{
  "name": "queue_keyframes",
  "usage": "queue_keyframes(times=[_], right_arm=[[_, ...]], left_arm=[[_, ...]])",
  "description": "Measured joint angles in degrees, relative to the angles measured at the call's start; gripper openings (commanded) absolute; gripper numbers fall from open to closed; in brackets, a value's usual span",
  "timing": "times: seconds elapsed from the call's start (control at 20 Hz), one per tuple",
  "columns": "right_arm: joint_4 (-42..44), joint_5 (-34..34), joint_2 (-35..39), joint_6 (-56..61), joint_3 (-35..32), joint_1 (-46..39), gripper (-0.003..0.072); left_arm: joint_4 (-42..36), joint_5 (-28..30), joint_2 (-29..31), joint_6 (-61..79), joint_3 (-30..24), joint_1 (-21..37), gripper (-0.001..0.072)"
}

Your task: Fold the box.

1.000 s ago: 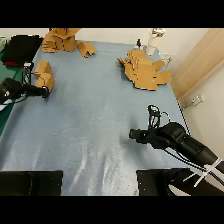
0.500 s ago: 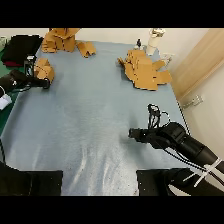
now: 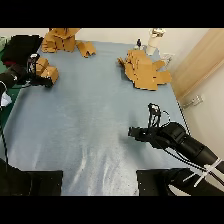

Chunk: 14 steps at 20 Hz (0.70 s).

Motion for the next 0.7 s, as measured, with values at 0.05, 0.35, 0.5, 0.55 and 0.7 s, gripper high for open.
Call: queue_keyframes(times=[0.05, 0.35, 0.5, 0.55, 0.7], right_arm=[[-0.1, 0.0, 0.0, 0.0, 0.0, 0.0, 0.0003], [-0.5, 0.1, 0.0, 0.1, 0.0, 0.0, 0.0004], [-0.9, 0.1, 0.0, 0.1, 0.0, 0.0, 0.0004], [-1.0, 0.1, 0.0, 0.1, 0.0, 0.0, 0.0004], [-1.2, 0.1, 0.0, 0.1, 0.0, 0.0, 0.0004]], left_arm=[[0.1, -2.5, 0.5, 0.0, 0.3, 0.0, 0.042], [5.4, -15.4, 4.1, -6.4, 1.2, 3.3, 0.042], [7.9, -21.2, 5.0, -9.0, 1.3, 6.4, 0.0421], [8.4, -22.4, 5.2, -9.4, 1.3, 7.3, 0.0421], [9.3, -22.8, 5.4, -10.3, 1.3, 9.1, 0.0422]])
